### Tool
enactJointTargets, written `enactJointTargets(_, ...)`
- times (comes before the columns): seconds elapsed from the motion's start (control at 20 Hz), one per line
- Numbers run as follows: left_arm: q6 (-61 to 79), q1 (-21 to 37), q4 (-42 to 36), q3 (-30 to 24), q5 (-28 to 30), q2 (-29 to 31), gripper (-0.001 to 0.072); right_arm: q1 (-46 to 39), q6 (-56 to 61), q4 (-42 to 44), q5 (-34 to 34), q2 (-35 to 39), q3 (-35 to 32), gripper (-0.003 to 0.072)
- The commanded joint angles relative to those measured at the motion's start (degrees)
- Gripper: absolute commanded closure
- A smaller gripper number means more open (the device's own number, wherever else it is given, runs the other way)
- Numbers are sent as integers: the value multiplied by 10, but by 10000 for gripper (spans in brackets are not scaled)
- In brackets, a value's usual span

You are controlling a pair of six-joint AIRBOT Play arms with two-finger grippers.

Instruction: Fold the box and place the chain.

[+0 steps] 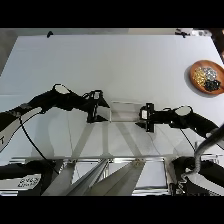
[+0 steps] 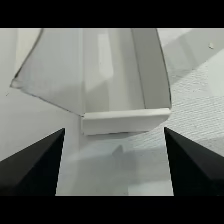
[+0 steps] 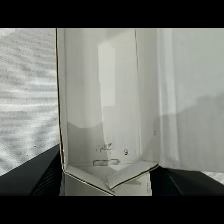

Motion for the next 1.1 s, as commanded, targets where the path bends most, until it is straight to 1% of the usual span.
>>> enactJointTargets(0.0,-20,-3,0,0,8,-5,9,0,0,0,0,0,0,223)
enactJointTargets(0.25,-20,-26,0,0,20,-18,9,0,0,0,0,0,0,223)
enactJointTargets(0.4,-30,-28,-2,0,31,-29,9,0,0,0,0,0,0,223)
enactJointTargets(0.75,-43,-40,-12,0,41,-33,9,0,0,0,0,0,0,223)
enactJointTargets(1.05,-43,-54,-20,0,68,-42,10,0,0,0,0,0,0,223)
